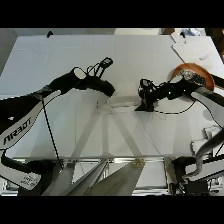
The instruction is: Fold the box and place the chain.
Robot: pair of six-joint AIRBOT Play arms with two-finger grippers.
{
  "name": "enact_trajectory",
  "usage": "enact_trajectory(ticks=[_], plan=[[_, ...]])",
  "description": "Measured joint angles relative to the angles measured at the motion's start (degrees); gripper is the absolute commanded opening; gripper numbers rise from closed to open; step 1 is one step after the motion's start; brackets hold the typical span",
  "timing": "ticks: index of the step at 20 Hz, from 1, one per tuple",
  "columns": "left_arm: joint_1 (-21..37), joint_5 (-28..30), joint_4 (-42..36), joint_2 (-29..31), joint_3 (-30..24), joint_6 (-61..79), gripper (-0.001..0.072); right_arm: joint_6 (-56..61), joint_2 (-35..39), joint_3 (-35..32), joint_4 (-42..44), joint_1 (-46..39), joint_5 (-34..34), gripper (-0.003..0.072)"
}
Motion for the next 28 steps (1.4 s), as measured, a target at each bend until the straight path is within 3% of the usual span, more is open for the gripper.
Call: enact_trajectory(ticks=[4, 5, 7, 8, 12, 16, 21, 28], plan=[[2.43, -4.15, 0.26, 5.44, 0.00, 0.55, 0.0020, -0.02, 0.00, 0.00, -0.02, 0.00, 0.00, 0.0528], [3.19, -6.23, 0.31, 7.04, 0.00, 0.79, 0.0143, -0.02, 0.00, 0.00, -0.02, 0.00, 0.00, 0.0528], [4.44, -10.38, 1.53, 10.29, 0.00, 0.98, 0.0519, -0.02, 0.00, 0.00, -0.02, 0.00, 0.00, 0.0528], [4.63, -11.82, 3.63, 11.93, 0.00, 1.03, 0.0574, -0.02, 0.00, 0.00, -0.02, 0.00, 0.02, 0.0528], [3.04, -13.90, 14.05, 16.76, 0.00, 1.27, 0.0553, -0.02, 0.00, 0.00, -0.02, 0.00, 0.02, 0.0528], [0.09, -14.10, 20.72, 17.53, 0.00, 1.38, 0.0556, -0.02, 0.00, 0.00, -0.02, 0.00, 0.02, 0.0528], [-3.82, -14.08, 28.09, 14.29, 0.00, 4.52, 0.0580, -0.02, 0.00, 0.00, -0.02, 0.00, 0.02, 0.0528], [-7.19, -14.16, 30.05, 7.10, 0.00, 8.28, 0.0575, -0.02, 0.00, 0.00, -0.02, 0.00, 0.02, 0.0528]])
